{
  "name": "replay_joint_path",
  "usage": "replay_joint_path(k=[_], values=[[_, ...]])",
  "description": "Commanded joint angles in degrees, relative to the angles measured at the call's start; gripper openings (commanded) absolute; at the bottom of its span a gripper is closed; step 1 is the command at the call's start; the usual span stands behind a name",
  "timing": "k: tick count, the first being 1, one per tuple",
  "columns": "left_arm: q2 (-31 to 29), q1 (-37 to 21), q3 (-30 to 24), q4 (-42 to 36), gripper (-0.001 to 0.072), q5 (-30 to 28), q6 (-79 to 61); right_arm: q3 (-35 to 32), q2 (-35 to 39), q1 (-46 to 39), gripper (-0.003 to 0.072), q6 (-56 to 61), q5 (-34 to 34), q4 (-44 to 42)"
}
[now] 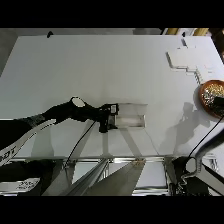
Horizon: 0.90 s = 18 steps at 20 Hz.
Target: Fold the box and place the chain.
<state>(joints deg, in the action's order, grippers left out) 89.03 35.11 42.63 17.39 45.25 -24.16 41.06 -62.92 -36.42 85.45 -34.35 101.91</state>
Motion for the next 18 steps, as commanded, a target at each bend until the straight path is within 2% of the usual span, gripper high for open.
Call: replay_joint_path(k=[1,5,9,11,18], values=[[0.00,0.00,0.00,0.02,0.0082,-0.02,-0.02,0.00,7.17,0.00,0.0021,-1.64,-4.72,-5.38],[0.00,0.00,0.00,0.02,0.0082,0.00,-0.02,0.00,14.82,0.04,0.0022,-7.15,-14.05,-17.73],[0.00,0.00,0.00,0.00,0.0082,0.00,-0.02,0.00,20.02,0.07,0.0021,-15.91,-22.71,-35.23],[0.00,0.00,0.00,0.00,0.0082,-0.02,-0.02,0.00,22.32,1.88,0.0022,-19.02,-26.25,-41.07],[0.00,0.00,0.00,0.00,0.0082,-0.02,-0.02,0.00,30.27,18.36,0.0021,-21.29,-35.52,-42.03]])
